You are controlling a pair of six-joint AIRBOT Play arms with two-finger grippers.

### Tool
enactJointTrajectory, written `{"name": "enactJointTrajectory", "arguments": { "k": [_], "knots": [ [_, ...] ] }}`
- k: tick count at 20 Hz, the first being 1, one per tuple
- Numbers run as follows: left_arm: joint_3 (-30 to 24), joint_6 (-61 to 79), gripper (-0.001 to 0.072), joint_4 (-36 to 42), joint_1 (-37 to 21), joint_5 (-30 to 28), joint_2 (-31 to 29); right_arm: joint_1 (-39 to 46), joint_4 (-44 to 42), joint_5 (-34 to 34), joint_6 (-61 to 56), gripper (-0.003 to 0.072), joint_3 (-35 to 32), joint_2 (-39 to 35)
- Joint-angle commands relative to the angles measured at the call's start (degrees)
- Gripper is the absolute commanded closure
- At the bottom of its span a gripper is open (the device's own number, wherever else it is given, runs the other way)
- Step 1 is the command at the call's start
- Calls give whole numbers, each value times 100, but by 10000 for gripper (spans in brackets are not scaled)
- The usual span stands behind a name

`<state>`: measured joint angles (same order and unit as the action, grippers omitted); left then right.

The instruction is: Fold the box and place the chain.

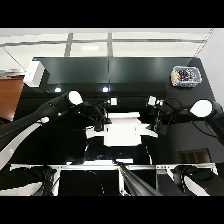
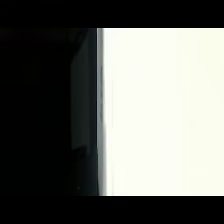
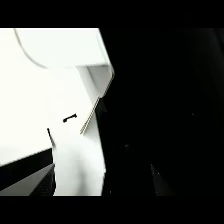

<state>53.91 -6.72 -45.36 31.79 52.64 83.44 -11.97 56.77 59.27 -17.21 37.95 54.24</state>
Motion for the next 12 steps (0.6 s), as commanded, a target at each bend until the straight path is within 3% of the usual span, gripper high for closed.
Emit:
{"name": "enactJointTrajectory", "arguments": {
  "k": [1, 7, 12],
  "knots": [
    [-2, 501, 681, -413, 50, -162, 129, -136, 74, -61, 63, -14, -197, 50],
    [4, 297, 681, -516, 52, -166, 129, -138, -763, -125, 1058, -14, -785, 68],
    [4, -15, 681, -511, 50, -125, 127, -170, -769, -166, 1064, -14, -835, 68]
  ]
}}
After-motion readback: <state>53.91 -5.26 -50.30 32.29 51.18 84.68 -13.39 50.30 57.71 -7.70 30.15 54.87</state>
